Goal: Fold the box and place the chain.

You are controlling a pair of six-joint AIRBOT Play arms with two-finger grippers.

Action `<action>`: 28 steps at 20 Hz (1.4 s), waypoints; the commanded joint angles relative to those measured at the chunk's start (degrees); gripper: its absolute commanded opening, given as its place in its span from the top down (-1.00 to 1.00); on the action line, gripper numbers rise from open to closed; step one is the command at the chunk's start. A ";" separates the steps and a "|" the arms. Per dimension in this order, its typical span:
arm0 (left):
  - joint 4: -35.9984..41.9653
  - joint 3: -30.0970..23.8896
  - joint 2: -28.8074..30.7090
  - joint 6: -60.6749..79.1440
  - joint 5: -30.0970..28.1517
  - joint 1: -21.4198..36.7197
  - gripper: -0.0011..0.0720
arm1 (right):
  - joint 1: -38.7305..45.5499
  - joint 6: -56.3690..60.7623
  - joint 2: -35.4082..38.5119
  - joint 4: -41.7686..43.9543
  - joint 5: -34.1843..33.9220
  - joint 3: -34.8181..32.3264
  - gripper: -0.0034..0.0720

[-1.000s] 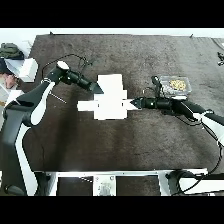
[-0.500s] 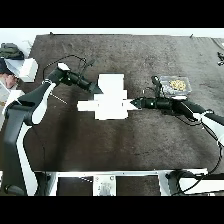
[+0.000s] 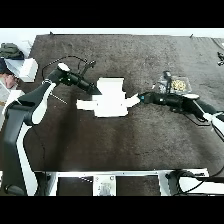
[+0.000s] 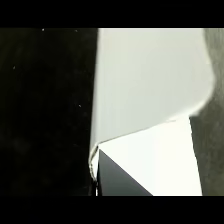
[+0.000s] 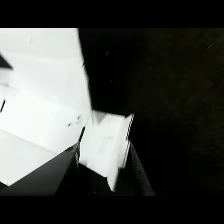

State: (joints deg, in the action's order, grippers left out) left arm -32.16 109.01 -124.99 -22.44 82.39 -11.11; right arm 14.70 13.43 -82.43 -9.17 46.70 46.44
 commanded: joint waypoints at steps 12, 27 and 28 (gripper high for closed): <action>2.27 -4.92 3.93 28.92 -5.62 0.07 0.96 | 4.07 0.07 5.03 -1.11 3.43 0.00 -0.09; 9.99 -17.14 7.06 43.98 -15.98 0.04 0.95 | 3.41 0.02 4.96 -5.25 2.97 0.00 -0.09; 9.57 -17.11 7.06 43.98 -15.96 0.04 0.95 | 3.10 -0.22 4.96 -5.86 3.02 0.00 -0.09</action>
